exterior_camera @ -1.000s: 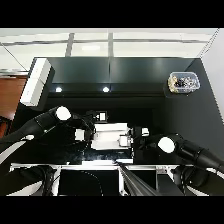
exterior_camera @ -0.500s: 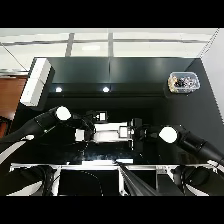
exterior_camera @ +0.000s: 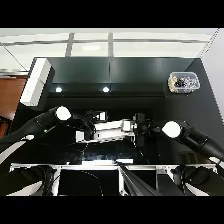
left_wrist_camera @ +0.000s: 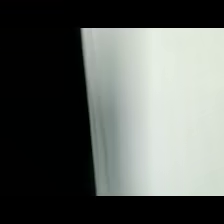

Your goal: Fold the box and place the chain.

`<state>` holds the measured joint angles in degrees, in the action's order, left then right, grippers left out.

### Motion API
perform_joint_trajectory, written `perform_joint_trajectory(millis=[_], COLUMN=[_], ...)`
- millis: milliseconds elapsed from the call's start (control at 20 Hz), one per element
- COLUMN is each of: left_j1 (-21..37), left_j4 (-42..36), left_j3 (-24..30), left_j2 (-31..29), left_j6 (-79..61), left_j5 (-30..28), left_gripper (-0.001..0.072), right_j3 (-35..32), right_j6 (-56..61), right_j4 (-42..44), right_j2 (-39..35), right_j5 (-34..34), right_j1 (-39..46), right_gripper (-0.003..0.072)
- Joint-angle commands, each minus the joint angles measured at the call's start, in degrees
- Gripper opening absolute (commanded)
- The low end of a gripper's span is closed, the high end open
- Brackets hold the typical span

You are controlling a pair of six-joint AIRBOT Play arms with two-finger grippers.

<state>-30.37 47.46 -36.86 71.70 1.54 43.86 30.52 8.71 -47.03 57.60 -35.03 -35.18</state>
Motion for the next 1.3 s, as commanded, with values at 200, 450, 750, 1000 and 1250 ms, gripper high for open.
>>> perform_joint_trajectory(millis=[200, 450, 750, 1000, 1250], left_j1=[0.0, 0.0, 0.0, 0.0, 0.0], left_j4=[0.0, 0.0, 0.0, 0.0, 0.0], left_j3=[0.0, 0.0, 0.0, 0.0, 0.0], left_j2=[0.0, 0.0, 0.0, 0.0, 0.0], left_j6=[0.0, -0.1, -0.1, 0.0, 0.0], left_j5=[0.1, 0.1, 0.1, 0.1, 0.1], left_gripper=[0.0026, 0.0026, 0.0026, 0.0026, 0.0026], right_j3=[0.1, 0.0, -0.5, -2.2, -2.3], right_j6=[-0.5, -5.7, -10.9, -18.4, -19.0], right_j4=[7.8, 11.2, 13.2, 16.8, 19.2], right_j2=[0.1, 2.1, 6.2, 8.7, 9.5], right_j5=[0.7, -2.8, -4.1, -5.3, -4.6], right_j1=[3.4, 3.4, 3.4, 3.4, 3.4], right_gripper=[0.0605, 0.0605, 0.0604, 0.0512, 0.0514])
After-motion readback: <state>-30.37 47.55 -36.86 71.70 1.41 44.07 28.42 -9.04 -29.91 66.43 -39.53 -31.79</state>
